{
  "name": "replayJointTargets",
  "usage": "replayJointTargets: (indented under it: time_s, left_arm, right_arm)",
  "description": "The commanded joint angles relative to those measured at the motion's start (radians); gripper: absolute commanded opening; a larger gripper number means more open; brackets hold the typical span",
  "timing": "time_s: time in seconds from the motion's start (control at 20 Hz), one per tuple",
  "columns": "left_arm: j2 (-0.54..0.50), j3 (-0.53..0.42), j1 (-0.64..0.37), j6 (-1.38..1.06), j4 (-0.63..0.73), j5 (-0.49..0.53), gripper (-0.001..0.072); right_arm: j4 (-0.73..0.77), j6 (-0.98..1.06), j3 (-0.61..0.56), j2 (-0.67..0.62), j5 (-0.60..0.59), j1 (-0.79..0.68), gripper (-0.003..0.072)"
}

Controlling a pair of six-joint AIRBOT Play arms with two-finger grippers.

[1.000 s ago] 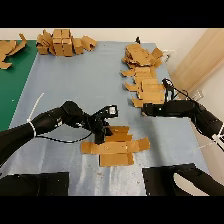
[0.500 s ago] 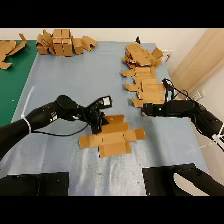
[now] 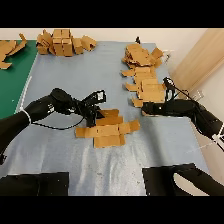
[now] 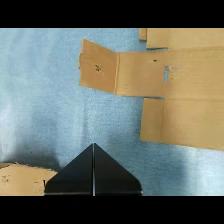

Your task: Fold the box.

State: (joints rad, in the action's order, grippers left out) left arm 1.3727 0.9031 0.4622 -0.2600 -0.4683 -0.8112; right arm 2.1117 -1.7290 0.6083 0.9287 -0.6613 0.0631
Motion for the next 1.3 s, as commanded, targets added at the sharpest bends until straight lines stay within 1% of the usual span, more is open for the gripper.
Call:
replayJointTargets:
  time_s: [0.0,0.3,0.45,0.65,0.8,0.9,1.1,1.25]
  left_arm:
    - [0.011,0.005,-0.006,-0.013,0.019,-0.057,0.0012]
    - [0.011,-0.015,0.031,-0.007,0.018,-0.053,0.0012]
    - [0.014,-0.015,0.031,0.026,0.019,-0.042,0.0012]
    - [0.033,-0.015,0.031,0.093,0.002,-0.084,0.0012]
    - [0.026,-0.015,0.031,0.159,-0.023,-0.12,0.0012]
    - [0.021,-0.015,0.039,0.175,-0.029,-0.124,0.0012]
    - [0.022,-0.01,0.054,0.192,-0.034,-0.076,0.0012]
    - [0.022,0.016,0.054,0.202,-0.059,-0.075,0.0012]
  right_arm:
    - [0.005,0.0,0.001,0.001,0.008,0.001,0.0004]
    - [0.005,-0.008,0.001,0.001,0.006,0.001,0.0004]
    - [0.005,-0.008,0.001,0.001,0.006,0.001,0.0004]
    - [0.005,-0.008,0.001,0.001,0.005,0.001,0.0004]
    - [0.004,-0.019,0.001,0.001,0.003,0.001,0.0004]
    - [0.004,-0.026,0.001,0.001,0.003,0.001,0.0004]
    - [0.003,-0.027,0.001,0.001,0.003,0.001,0.0004]
    - [-0.003,-0.027,0.001,0.001,0.002,0.001,0.0004]
